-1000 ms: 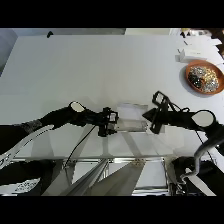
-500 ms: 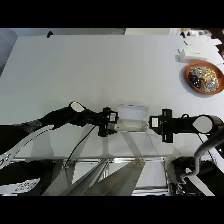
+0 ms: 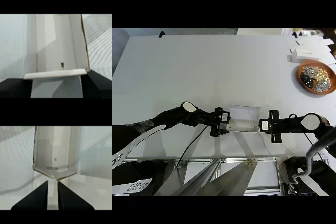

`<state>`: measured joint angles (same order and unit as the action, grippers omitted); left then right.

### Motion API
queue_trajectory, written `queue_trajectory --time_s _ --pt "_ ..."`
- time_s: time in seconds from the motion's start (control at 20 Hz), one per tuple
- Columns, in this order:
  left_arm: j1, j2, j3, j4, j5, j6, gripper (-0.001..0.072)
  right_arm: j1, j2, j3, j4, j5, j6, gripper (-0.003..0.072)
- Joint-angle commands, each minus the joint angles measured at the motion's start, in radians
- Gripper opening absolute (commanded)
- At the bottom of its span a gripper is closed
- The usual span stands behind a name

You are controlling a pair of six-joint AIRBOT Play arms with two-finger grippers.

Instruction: Fold the box and place the chain.

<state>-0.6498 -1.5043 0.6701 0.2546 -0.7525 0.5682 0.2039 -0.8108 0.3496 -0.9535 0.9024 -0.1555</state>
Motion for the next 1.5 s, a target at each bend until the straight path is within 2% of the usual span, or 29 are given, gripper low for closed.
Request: queue_trajectory --time_s 0.0,0.55,0.7,0.8,0.9,0.95,1.05,1.1,1.35,1.45 --pt "0.0 0.0 0.0 0.0 0.0 0.0 0.0011 0.001 -0.005 -0.014 0.047 -0.032 -0.011 0.0121" --pt "0.0 0.0 0.0 0.0 0.0 0.0 0.0011 0.002 -0.005 -0.056 0.222 -0.101 -0.044 0.0138" --pt "0.0 0.0 0.0 0.0 0.0 0.0 0.0011 0.048 -0.008 -0.067 0.229 -0.118 -0.063 0.0141" --pt "0.0 0.0 0.0 0.0 0.0 0.0 0.0011 0.077 -0.035 -0.072 0.229 -0.147 -0.063 0.02" --pt "0.0 0.0 0.0 0.0 0.0 0.0 0.0011 0.09 -0.063 -0.072 0.229 -0.167 -0.063 0.0205" --pt "0.0 0.0 0.0 0.0 0.0 0.0 0.0011 0.09 -0.073 -0.072 0.229 -0.167 -0.063 0.026" --pt "0.0 0.0 0.0 0.0 0.0 0.0 0.0011 0.09 -0.082 -0.072 0.229 -0.169 -0.063 0.0459" --pt "0.0 0.0 0.0 0.0 0.0 0.0 0.0011 0.09 -0.082 -0.072 0.229 -0.169 -0.063 0.0515" --pt "0.0 0.0 0.0 0.0 0.0 0.0 0.0011 0.09 -0.08 -0.072 0.228 -0.169 -0.058 0.051" --pt "0.0 0.0 0.0 0.0 0.0 0.0 0.0011 0.089 -0.06 -0.072 0.185 -0.163 0.027 0.0503"
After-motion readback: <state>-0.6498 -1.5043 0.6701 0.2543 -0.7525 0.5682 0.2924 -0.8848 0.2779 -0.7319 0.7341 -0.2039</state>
